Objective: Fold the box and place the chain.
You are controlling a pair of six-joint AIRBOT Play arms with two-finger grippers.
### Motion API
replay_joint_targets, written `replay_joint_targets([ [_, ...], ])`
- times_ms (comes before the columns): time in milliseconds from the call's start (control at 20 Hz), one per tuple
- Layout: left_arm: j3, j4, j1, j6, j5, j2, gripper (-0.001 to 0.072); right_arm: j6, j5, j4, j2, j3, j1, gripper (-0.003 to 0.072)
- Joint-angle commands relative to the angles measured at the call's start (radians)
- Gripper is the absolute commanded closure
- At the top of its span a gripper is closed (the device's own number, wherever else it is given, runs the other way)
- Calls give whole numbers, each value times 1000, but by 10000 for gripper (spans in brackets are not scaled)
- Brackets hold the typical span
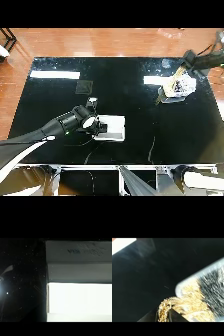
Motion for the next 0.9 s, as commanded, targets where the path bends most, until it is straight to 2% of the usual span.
replay_joint_targets([
  [0,-1,0,0,0,-1,-1,685,-124,-38,107,179,2,-10,669],
  [200,-1,0,0,0,-2,-1,685,-180,2,122,363,2,-12,669],
  [400,-1,0,0,1,-1,-1,685,-249,132,153,505,2,-11,669],
  [500,-1,0,0,0,-1,-1,685,-261,155,174,566,2,-3,669],
  [850,-1,0,0,1,-1,-1,685,-261,346,174,660,-6,140,669],
])
